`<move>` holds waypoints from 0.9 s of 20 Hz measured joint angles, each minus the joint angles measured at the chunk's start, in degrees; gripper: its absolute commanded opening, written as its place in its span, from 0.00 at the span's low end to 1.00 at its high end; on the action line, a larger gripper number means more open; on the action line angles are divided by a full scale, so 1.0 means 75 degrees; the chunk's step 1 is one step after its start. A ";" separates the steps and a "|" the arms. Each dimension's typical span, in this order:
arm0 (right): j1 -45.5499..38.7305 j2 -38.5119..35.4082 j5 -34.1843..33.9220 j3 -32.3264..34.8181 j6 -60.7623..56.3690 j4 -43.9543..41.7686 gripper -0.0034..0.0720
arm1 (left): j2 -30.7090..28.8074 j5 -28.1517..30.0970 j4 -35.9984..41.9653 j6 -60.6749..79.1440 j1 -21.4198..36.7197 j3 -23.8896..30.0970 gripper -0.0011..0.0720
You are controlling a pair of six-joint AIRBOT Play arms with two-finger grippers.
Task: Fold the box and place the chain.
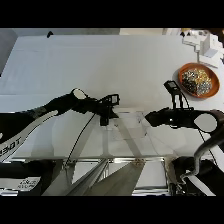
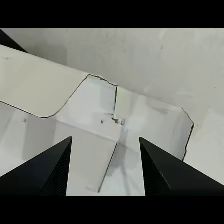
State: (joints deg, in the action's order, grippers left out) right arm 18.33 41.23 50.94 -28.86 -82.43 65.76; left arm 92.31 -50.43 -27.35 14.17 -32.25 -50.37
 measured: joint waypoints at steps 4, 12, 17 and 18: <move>0.0000 0.0000 0.0052 0.0000 -0.0003 0.0000 0.67 | 0.0009 -0.0583 -0.0627 -0.0041 0.0055 -0.0216 0.02; 0.0003 0.0000 0.0076 0.0000 -0.0003 0.0000 0.67 | 0.0012 -0.0580 -0.0871 0.0099 0.0085 -0.0379 0.02; 0.0000 0.0000 0.0090 0.0000 -0.0003 0.0000 0.67 | 0.0023 -0.0321 -0.0758 0.0134 0.0085 -0.0393 0.02; 0.0000 0.0000 0.0090 0.0000 -0.0003 -0.0003 0.67 | 0.0032 -0.0291 -0.0714 0.0137 0.0087 -0.0393 0.02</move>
State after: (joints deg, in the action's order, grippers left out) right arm 18.33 41.23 51.62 -28.86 -82.46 65.73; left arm 92.55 -52.62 -32.71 15.20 -31.59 -53.32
